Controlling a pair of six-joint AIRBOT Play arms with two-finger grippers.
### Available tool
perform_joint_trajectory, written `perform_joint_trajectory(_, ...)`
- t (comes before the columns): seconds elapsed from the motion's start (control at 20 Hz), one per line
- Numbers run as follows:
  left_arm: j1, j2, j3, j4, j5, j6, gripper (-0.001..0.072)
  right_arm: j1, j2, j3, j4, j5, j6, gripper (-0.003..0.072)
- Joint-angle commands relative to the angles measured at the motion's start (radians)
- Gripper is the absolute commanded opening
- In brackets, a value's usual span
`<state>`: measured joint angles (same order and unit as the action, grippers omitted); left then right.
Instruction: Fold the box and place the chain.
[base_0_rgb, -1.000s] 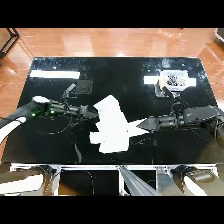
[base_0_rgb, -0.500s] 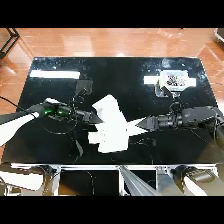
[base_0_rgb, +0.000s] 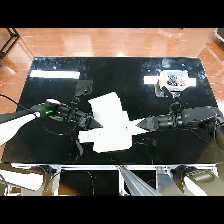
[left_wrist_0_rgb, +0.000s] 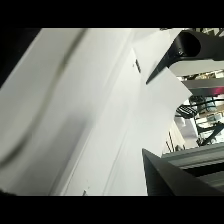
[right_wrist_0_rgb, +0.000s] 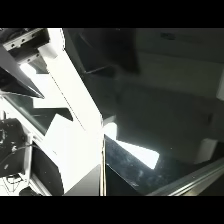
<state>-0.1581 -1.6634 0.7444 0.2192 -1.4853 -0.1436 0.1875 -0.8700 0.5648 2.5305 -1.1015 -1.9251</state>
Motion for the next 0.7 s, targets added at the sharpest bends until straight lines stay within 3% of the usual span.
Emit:
perform_joint_trajectory(0.0, 0.000, -0.001, 0.016, 0.001, -0.016, 0.030, 0.0607, 0.001, 0.000, 0.000, -0.036, -0.002, 0.011, 0.0022)
perform_joint_trajectory(0.05, 0.000, -0.001, 0.026, 0.002, -0.031, 0.015, 0.0593, 0.001, 0.000, 0.000, -0.036, -0.003, 0.017, 0.0023)
perform_joint_trajectory(0.25, 0.000, -0.001, 0.061, 0.009, -0.090, 0.009, 0.0309, 0.001, 0.000, 0.000, -0.037, -0.005, 0.022, 0.0023)
perform_joint_trajectory(0.4, -0.005, -0.001, 0.071, 0.062, -0.090, 0.008, 0.0305, 0.001, 0.000, 0.000, -0.037, -0.002, 0.022, 0.0023)
perform_joint_trajectory(0.55, -0.009, -0.001, 0.071, 0.116, -0.091, 0.003, 0.0167, 0.001, 0.000, 0.000, -0.037, 0.030, 0.022, 0.0025)
perform_joint_trajectory(0.6, -0.011, -0.001, 0.072, 0.117, -0.089, 0.008, 0.0025, 0.001, 0.000, 0.000, -0.037, 0.043, 0.022, 0.0142)
perform_joint_trajectory(0.65, -0.012, -0.001, 0.077, 0.113, -0.087, 0.014, 0.0025, 0.001, 0.000, 0.000, -0.037, 0.049, 0.022, 0.0488)
